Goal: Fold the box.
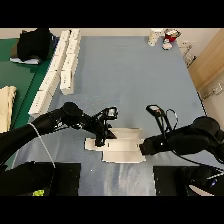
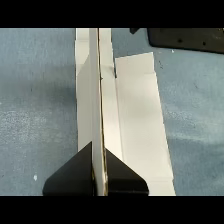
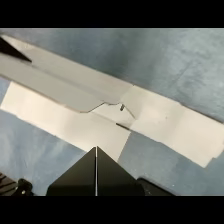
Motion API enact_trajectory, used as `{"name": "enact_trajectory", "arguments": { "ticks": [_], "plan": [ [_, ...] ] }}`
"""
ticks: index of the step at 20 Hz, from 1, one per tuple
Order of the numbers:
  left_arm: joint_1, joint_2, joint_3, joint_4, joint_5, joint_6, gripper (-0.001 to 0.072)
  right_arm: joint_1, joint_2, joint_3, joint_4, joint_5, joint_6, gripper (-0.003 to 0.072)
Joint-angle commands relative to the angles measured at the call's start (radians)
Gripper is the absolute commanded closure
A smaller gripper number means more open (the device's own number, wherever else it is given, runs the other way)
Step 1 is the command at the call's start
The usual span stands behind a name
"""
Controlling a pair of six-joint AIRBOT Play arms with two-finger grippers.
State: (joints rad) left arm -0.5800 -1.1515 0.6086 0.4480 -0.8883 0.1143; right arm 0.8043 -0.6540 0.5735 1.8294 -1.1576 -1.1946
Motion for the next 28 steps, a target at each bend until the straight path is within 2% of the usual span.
{"name": "enact_trajectory", "arguments": {
  "ticks": [1,3,4,5,6,10,14,17,20,24,28],
  "plan": [
    [0.000,0.000,0.000,0.001,-0.005,0.001,0.0697,0.216,0.001,0.000,-0.010,-0.032,0.037,0.0685],
    [0.000,0.000,0.000,0.001,-0.005,0.001,0.0697,0.421,-0.002,-0.002,-0.113,-0.030,0.132,0.0684],
    [0.000,0.000,0.000,0.001,-0.005,0.001,0.0697,0.515,-0.010,-0.007,-0.155,-0.020,0.136,0.0569],
    [0.000,0.000,0.000,0.001,-0.005,0.001,0.0697,0.584,-0.023,-0.013,-0.201,-0.003,0.136,0.0174],
    [0.000,0.000,0.000,0.001,-0.004,0.001,0.0697,0.638,-0.046,-0.015,-0.249,0.014,0.130,-0.0027],
    [0.000,0.000,0.000,0.001,-0.004,0.001,0.0697,0.678,-0.176,-0.015,-0.468,0.021,0.097,-0.0027],
    [0.000,0.000,0.000,0.001,-0.003,0.001,0.0697,0.678,-0.285,-0.016,-0.573,0.038,0.098,-0.0027],
    [0.000,0.000,0.000,0.001,-0.003,0.001,0.0697,0.676,-0.328,-0.016,-0.656,0.070,0.175,-0.0027],
    [0.000,0.000,0.000,0.001,-0.003,0.001,0.0697,0.676,-0.308,-0.005,-0.692,0.056,0.263,-0.0028],
    [0.000,0.000,0.000,0.001,-0.003,0.001,0.0697,0.672,-0.201,-0.006,-0.700,0.027,0.275,-0.0034],
    [0.000,0.000,0.000,0.001,-0.003,0.001,0.0697,0.570,-0.186,-0.006,-0.704,0.033,0.269,-0.0034]
  ]
}}
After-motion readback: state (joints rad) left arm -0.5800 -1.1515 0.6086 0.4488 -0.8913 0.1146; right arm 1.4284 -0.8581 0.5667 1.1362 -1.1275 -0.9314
